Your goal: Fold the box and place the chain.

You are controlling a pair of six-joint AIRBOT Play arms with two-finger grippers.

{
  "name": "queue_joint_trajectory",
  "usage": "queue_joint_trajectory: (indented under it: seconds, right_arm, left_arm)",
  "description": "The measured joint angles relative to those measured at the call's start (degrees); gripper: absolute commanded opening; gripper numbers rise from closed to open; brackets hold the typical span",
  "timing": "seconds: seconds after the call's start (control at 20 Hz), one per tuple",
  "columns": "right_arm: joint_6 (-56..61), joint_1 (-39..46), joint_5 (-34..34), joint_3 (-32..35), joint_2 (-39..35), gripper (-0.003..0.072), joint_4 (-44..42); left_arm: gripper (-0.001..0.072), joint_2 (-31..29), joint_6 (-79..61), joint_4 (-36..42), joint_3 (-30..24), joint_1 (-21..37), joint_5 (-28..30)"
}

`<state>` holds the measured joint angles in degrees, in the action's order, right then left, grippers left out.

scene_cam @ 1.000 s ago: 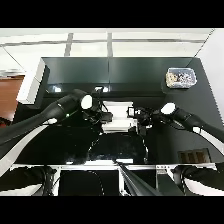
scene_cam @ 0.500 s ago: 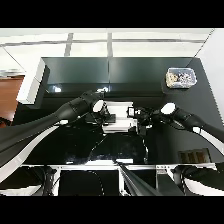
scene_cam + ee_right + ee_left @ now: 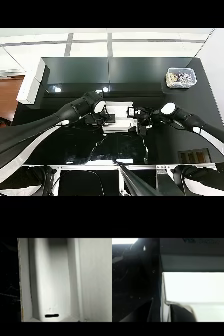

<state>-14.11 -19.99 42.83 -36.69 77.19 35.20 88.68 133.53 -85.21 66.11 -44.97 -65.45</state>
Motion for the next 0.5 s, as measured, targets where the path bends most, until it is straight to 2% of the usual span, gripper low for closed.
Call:
queue_joint_trajectory:
  seconds: [0.5]
  right_arm:
    - [-0.02,0.00,0.00,-0.02,0.00,0.0075,-0.02]
  left_arm:
    - [0.0251,2.69,-0.11,-2.08,4.07,-0.42,-2.34]
